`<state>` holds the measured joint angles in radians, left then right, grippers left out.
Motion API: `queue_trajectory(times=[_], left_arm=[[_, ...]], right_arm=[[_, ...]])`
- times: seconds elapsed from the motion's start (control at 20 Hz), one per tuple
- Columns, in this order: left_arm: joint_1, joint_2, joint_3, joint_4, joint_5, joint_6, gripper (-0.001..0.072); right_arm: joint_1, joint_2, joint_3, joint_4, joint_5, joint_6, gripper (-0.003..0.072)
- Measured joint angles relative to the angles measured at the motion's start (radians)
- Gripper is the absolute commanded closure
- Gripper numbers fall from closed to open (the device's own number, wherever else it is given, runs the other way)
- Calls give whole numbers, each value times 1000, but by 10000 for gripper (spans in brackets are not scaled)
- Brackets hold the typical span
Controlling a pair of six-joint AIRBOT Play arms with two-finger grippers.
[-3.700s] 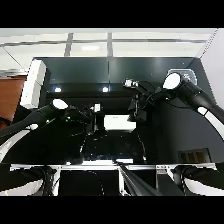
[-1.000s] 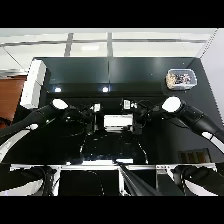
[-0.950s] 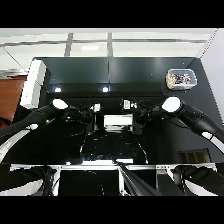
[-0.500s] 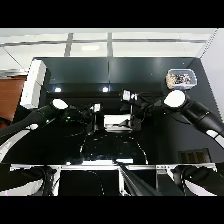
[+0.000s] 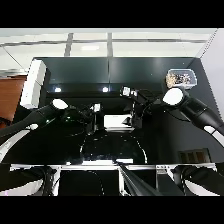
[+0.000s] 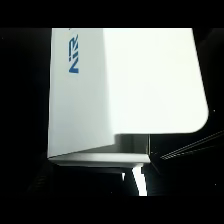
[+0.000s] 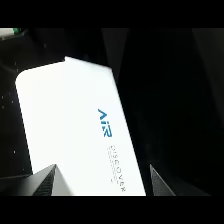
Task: Fold the box and place the chain.
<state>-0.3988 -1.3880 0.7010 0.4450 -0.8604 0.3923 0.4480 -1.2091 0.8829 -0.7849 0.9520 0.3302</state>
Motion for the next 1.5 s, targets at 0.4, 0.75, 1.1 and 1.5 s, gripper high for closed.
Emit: queue_trajectory(times=[0.4,0.75,1.1,1.5], left_arm=[[0,0,0,0,0,0,423],[0,0,0,0,0,-1,423],[0,0,0,0,1,-1,423],[0,0,0,1,-2,0,423]], right_arm=[[24,-34,-3,-26,23,-51,-22],[35,-37,-3,-72,-26,-56,-22],[35,-37,-1,-83,-48,-34,233],[35,-37,4,-80,-10,9,448]])
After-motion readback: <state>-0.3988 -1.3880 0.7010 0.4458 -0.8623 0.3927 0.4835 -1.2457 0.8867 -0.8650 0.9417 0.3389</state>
